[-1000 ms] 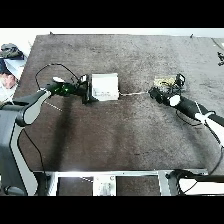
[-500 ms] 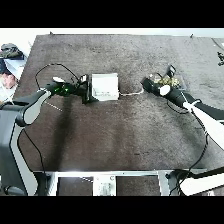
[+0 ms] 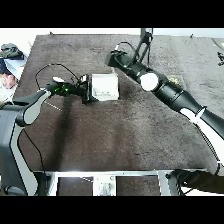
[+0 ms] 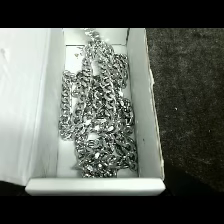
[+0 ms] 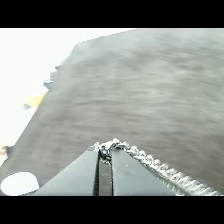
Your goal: Fold the box and place the chain.
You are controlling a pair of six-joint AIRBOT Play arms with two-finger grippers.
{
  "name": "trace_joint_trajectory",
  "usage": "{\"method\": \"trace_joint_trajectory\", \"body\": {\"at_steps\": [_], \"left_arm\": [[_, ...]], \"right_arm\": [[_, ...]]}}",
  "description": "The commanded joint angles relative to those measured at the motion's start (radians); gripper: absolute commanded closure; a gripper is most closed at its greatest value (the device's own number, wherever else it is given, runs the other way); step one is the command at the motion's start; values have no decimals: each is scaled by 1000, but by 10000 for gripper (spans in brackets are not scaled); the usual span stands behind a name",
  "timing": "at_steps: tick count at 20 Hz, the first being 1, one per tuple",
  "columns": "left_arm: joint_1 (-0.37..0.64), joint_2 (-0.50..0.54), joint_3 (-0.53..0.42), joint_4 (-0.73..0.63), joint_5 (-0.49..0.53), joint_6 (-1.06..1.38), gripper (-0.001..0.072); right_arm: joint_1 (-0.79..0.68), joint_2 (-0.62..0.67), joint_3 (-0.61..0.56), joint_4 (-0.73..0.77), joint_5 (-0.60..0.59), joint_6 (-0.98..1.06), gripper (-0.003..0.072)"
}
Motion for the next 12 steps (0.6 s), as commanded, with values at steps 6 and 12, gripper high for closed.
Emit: {"method": "trace_joint_trajectory", "body": {"at_steps": [6, 12], "left_arm": [[1, 0, 1, 0, 0, 0, 433], [1, 0, 1, 0, 0, 0, 433]], "right_arm": [[59, -145, 25, -24, 156, -13, 697], [-34, -222, -15, -24, 184, -5, 630]]}}
